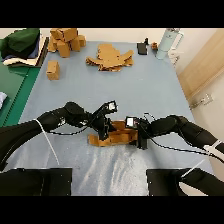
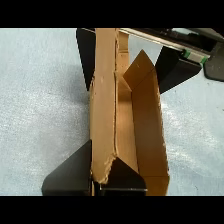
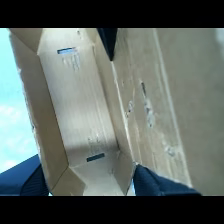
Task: Fold the box.
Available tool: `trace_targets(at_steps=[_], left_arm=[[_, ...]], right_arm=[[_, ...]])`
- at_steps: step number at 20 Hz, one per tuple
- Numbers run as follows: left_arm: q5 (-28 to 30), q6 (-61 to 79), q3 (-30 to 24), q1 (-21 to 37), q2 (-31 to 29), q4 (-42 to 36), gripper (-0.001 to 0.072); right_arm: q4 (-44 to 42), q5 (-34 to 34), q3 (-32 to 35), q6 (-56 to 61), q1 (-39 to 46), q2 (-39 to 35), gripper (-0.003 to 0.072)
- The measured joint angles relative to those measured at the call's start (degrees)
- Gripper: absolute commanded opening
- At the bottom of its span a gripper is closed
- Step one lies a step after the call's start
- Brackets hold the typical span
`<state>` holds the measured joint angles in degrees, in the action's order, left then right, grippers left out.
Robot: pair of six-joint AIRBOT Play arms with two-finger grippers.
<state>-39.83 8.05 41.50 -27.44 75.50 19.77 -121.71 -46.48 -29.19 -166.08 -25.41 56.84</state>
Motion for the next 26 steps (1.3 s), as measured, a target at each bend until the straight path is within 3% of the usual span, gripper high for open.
trace_targets(at_steps=[3,6,12,20,22,26], left_arm=[[0.2,0.0,0.0,0.0,0.0,0.0,0.0014],[0.3,0.0,0.0,0.0,0.0,0.0,0.0013],[0.7,0.0,0.0,0.0,0.0,0.0,0.0014],[0.4,0.0,0.0,0.0,0.0,0.0,0.0014],[0.3,0.0,0.0,0.0,0.0,0.0,0.0014],[0.3,0.0,0.0,0.0,0.0,0.0,0.0014]], right_arm=[[0.9,-0.5,0.0,0.1,0.0,-0.1,0.0707],[1.8,0.0,0.0,0.0,0.0,0.3,0.0644],[2.3,1.6,0.0,-0.9,0.0,1.5,0.0644],[0.4,1.7,-0.1,-2.2,0.0,1.3,0.066],[0.1,1.7,-0.1,-2.3,0.0,1.2,0.0718],[-0.2,1.6,-0.1,-2.4,0.0,1.2,0.0718]])
